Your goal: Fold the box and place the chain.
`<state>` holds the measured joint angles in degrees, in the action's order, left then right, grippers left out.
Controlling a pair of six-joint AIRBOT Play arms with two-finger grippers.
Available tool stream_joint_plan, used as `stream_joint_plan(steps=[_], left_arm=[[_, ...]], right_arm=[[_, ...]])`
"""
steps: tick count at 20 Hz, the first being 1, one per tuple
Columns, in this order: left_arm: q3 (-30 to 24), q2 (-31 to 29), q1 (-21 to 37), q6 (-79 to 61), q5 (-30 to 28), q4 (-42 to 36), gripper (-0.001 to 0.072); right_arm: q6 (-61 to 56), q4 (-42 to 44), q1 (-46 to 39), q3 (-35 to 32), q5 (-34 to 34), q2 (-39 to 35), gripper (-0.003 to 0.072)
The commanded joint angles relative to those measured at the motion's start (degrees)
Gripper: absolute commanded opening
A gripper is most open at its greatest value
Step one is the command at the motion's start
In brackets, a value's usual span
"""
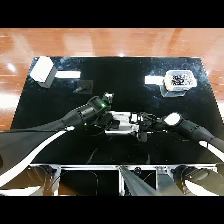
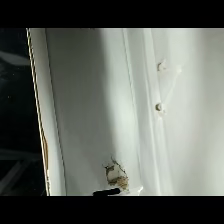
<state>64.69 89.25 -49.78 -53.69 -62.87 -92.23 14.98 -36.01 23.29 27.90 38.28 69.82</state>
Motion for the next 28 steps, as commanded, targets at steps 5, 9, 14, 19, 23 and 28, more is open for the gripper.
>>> stream_joint_plan(steps=[5,9,14,19,23,28], left_arm=[[0.0,0.0,-0.6,-0.3,0.3,-0.2,0.0018],[0.0,0.0,-0.7,-0.3,0.3,-0.2,0.0034],[0.4,0.0,-0.7,-0.3,0.0,-1.1,0.0304],[0.6,0.0,-0.7,-1.0,0.0,-1.6,0.002],[1.4,0.0,-0.7,-1.0,-0.3,-1.7,0.0215],[3.0,-0.1,-0.7,-0.9,-5.8,-0.2,0.0509]], right_arm=[[0.1,0.0,0.0,0.0,0.0,0.0,0.0416],[0.1,0.0,0.0,0.0,0.0,0.0,0.0416],[0.1,0.0,0.0,0.0,0.0,0.0,0.0416],[0.1,0.0,0.0,0.0,0.0,0.0,0.0416],[0.1,0.0,0.0,0.0,0.0,0.0,0.0416],[0.1,0.0,0.0,0.0,0.0,0.0,0.0416]])
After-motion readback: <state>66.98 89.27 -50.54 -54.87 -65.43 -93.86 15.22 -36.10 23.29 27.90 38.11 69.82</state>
